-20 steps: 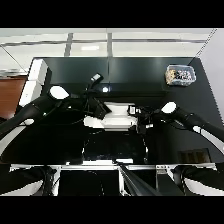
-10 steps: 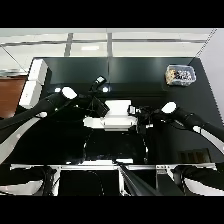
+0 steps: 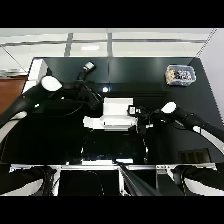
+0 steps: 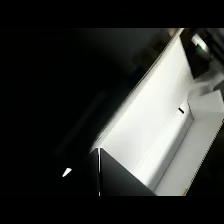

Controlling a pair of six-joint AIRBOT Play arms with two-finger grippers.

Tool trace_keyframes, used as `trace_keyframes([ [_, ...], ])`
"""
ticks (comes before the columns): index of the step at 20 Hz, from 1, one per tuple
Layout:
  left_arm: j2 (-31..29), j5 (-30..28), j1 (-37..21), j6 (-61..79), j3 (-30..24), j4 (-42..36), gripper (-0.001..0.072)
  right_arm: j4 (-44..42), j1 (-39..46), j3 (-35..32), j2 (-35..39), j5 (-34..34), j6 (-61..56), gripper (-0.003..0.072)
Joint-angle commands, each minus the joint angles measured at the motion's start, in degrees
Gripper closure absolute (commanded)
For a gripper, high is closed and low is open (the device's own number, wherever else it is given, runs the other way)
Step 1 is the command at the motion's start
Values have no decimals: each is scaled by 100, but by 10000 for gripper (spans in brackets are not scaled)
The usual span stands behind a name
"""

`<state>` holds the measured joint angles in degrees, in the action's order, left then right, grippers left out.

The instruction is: Fold the box and place the chain.

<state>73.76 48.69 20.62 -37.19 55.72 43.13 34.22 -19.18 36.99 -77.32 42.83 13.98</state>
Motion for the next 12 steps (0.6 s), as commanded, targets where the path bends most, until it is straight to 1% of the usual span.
trace_keyframes([
  [1, -925, 7, -284, 293, -772, 328, 680, -7, 2, -2, -2, 0, -4, 281],
  [2, -986, 151, -319, 741, -1078, 291, 679, -7, 2, -2, -2, 0, -4, 281],
  [4, -931, 695, -297, 2140, -1480, 293, 668, -7, 2, -2, -2, 0, -4, 281],
  [5, -885, 728, -264, 2863, -1650, 293, 451, -7, 2, -2, -2, 0, -4, 280],
  [6, -844, 579, -229, 3414, -1790, 271, 112, -7, 2, -2, -2, 0, -4, 281],
  [7, -796, 323, -188, 3934, -1897, 271, 3, -7, 2, -2, -2, 0, -4, 281],
  [9, -708, -98, -59, 4774, -1969, 289, 4, -7, 2, -2, -2, 0, -4, 281],
  [12, -590, -608, 225, 5237, -1967, 282, 5, -7, 2, -2, -2, 0, -4, 281],
])
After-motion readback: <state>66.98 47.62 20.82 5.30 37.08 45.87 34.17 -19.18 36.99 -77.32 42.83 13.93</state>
